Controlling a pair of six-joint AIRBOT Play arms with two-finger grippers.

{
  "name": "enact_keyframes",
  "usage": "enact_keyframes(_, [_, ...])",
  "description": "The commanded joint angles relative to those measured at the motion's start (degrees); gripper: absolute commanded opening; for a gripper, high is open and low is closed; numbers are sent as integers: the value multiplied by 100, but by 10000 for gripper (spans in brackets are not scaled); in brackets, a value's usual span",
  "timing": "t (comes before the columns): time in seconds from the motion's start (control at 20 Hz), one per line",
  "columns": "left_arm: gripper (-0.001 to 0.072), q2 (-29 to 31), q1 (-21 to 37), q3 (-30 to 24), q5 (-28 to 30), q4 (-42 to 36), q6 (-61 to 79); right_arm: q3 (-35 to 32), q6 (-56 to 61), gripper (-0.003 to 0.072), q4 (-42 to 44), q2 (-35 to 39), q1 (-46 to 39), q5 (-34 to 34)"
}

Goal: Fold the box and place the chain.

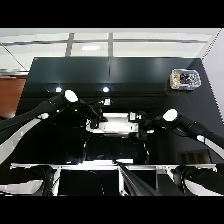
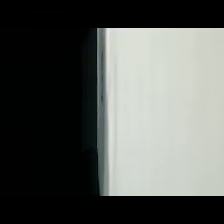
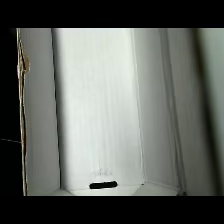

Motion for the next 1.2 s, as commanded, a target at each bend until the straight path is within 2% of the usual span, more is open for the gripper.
enact_keyframes(0.0, [26, 4, -2, 0, -2, 0, 2, -4, -11, 710, -46, -9, 44, -59])
enact_keyframes(0.1, [26, 4, 0, 0, 7, 2, 4, -4, -11, 709, -46, -9, 44, -57])
enact_keyframes(0.15, [26, 4, 7, 0, 7, 0, 4, -4, -13, 665, -46, -9, 44, -52])
enact_keyframes(0.2, [26, 4, 4, 0, -7, 0, 2, -4, -13, 520, -46, -9, 44, -52])
enact_keyframes(0.25, [26, 4, 4, 0, -50, 0, 2, -4, -13, 475, -46, -9, 44, -52])
enact_keyframes(0.35, [31, 7, 7, 0, -136, 0, -2, -4, -11, 475, -46, -9, 44, -52])
enact_keyframes(0.4, [130, 15, 11, 0, -181, 2, -15, -4, -13, 475, -46, -9, 44, -55])
enact_keyframes(0.45, [326, 46, 22, 0, -188, 4, -42, -4, -13, 475, -46, -9, 44, -55])
enact_keyframes(0.6, [714, 304, 116, 7, -219, 55, -446, -4, -13, 475, -48, -9, 44, -52])
enact_keyframes(0.75, [713, 874, 339, 7, -356, 704, -1187, -4, -13, 475, -48, -9, 44, -52])
enact_keyframes(0.9, [706, 1596, 595, 7, -839, 1683, -2601, -4, -31, 475, -83, -9, 44, -22])
enact_keyframes(0.95, [661, 1799, 680, 7, -1156, 1904, -3108, -4, -72, 474, -96, -9, 46, 13])
enact_keyframes(1.0, [548, 1961, 776, 7, -1569, 1993, -3508, -4, -96, 474, -125, -9, 46, 57])
enact_keyframes(1.05, [403, 2065, 890, 7, -1985, 1958, -3672, -4, -103, 475, -131, -9, 50, 79])
enact_keyframes(1.1, [154, 2096, 964, 4, -2378, 1862, -3786, -4, -103, 474, -131, -9, 50, 76])
enact_keyframes(1.15, [24, 2090, 986, -13, -2734, 1661, -3862, -4, -103, 474, -129, -9, 50, 76])
